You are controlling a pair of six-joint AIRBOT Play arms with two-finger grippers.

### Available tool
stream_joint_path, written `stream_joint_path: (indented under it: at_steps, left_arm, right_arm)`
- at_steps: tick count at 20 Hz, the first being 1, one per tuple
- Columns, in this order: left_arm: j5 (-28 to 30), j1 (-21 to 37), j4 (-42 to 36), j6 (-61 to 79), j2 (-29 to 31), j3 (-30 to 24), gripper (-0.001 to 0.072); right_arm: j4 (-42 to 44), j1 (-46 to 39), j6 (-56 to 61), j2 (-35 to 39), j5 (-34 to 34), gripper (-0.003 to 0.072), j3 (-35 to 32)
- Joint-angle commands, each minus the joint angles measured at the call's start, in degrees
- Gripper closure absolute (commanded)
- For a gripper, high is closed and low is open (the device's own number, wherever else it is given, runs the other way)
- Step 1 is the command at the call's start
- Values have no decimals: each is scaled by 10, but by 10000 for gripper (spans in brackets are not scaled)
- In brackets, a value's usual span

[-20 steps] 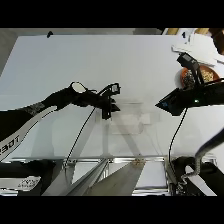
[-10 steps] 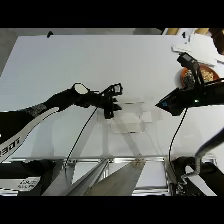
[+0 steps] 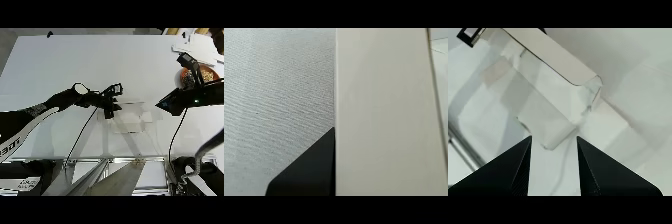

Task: Fold the box and place the chain.

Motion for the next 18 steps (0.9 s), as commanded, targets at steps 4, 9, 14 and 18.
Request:
stream_joint_path:
  at_steps: [4,9,14,18]
  left_arm:
    - [0,0,0,0,0,0,701]
    - [0,0,0,0,0,0,701]
    - [0,0,0,0,0,0,701]
    - [0,0,0,0,0,0,701]
  right_arm:
    - [-26,0,0,0,33,491,0]
    - [-22,0,2,0,47,632,0]
    - [13,0,-1,0,67,670,-4]
    - [24,32,-41,0,47,670,-54]
